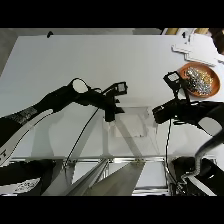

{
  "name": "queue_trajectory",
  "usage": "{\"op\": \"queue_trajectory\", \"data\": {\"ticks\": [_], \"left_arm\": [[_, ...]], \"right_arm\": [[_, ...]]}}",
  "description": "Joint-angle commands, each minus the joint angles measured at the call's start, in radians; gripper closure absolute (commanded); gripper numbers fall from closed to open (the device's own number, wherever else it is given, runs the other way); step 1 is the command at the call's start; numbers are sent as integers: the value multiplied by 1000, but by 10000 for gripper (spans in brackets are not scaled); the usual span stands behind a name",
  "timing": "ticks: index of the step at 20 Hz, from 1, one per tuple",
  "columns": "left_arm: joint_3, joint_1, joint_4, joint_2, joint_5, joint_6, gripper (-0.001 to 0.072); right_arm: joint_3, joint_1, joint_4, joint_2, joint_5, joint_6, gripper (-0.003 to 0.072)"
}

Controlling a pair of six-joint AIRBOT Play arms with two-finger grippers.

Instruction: Fold the box and place the chain.

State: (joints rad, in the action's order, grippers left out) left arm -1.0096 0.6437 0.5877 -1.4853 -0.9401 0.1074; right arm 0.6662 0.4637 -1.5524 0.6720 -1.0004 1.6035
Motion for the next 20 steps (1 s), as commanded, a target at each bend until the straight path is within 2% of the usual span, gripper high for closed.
{"op": "queue_trajectory", "data": {"ticks": [1,4,8,14,20], "left_arm": [[43,42,67,11,45,14,711],[80,40,53,-4,151,-2,711],[82,42,-59,-50,233,-99,710],[82,44,-64,-89,257,-151,710],[82,45,-153,-89,315,-246,710]], "right_arm": [[13,0,-11,-63,-37,-9,203],[13,0,17,-73,-31,-8,208],[13,0,46,-73,-28,-9,208],[13,0,46,-73,-28,-9,208],[13,1,45,-73,-28,-9,208]]}}
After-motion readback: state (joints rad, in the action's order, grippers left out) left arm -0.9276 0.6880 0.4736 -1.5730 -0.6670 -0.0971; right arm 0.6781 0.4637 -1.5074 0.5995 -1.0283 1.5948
